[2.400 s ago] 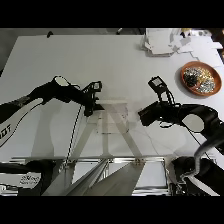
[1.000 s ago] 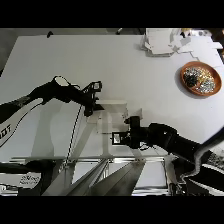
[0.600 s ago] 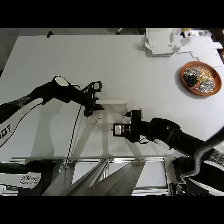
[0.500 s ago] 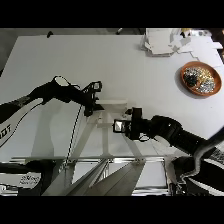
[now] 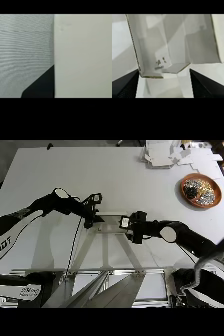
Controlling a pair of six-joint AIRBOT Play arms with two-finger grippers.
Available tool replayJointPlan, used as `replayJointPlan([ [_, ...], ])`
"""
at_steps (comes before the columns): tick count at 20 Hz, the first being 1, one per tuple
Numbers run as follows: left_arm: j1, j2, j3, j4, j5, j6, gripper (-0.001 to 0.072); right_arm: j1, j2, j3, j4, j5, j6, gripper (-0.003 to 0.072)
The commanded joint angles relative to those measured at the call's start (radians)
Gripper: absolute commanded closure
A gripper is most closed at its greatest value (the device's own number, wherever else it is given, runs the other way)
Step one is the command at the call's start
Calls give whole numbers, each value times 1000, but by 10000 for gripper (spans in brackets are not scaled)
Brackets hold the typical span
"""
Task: Fold the box and place the chain.
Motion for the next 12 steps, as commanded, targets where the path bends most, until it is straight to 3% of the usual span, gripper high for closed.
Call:
replayJointPlan([
  [1, 0, -1, 0, 0, 0, 0, 700, -66, -55, 42, 180, 40, -170, -8],
  [8, 0, -1, 0, 0, 0, 0, 700, -136, -112, 53, 232, 104, -223, -8],
  [12, 0, -1, 0, 0, 0, 0, 700, -154, -153, 53, 386, 127, -406, -8],
])
